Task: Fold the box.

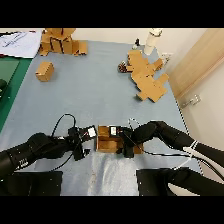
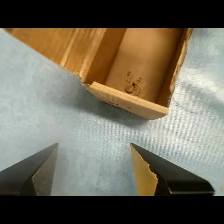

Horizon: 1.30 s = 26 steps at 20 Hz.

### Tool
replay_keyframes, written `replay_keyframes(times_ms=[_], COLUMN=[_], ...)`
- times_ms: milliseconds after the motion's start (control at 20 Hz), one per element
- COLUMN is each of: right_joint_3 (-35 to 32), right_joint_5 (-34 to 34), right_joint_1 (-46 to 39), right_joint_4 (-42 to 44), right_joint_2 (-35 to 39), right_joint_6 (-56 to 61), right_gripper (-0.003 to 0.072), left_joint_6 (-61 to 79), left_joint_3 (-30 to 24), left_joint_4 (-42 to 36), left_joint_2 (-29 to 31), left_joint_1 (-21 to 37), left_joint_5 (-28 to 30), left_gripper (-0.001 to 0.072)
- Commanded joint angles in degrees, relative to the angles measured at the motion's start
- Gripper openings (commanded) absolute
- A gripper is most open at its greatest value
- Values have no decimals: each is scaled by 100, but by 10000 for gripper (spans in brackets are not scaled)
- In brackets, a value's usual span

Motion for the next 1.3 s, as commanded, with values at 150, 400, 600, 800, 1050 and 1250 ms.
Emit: replay_keyframes(times_ms=[150,400,600,800,1050,1250], right_joint_3=[0,0,0,0,0,0], right_joint_5=[2,2,0,2,0,0], right_joint_1=[0,0,0,0,0,0], right_joint_4=[0,0,0,0,0,0], right_joint_2=[-2,-2,-2,-2,0,-2], right_joint_6=[2,2,2,2,2,2], right_gripper=[340,339,339,339,339,340], left_joint_6=[778,1029,767,931,1213,1947], left_joint_3=[-439,-636,-866,-863,-599,175], left_joint_4=[-822,-1443,-2409,-2291,-2444,-2452], left_joint_2=[260,994,1314,1244,997,216], left_joint_1=[131,140,232,297,933,1458], left_joint_5=[-916,-356,214,-214,485,699], left_gripper=[706,703,588,588,587,587])
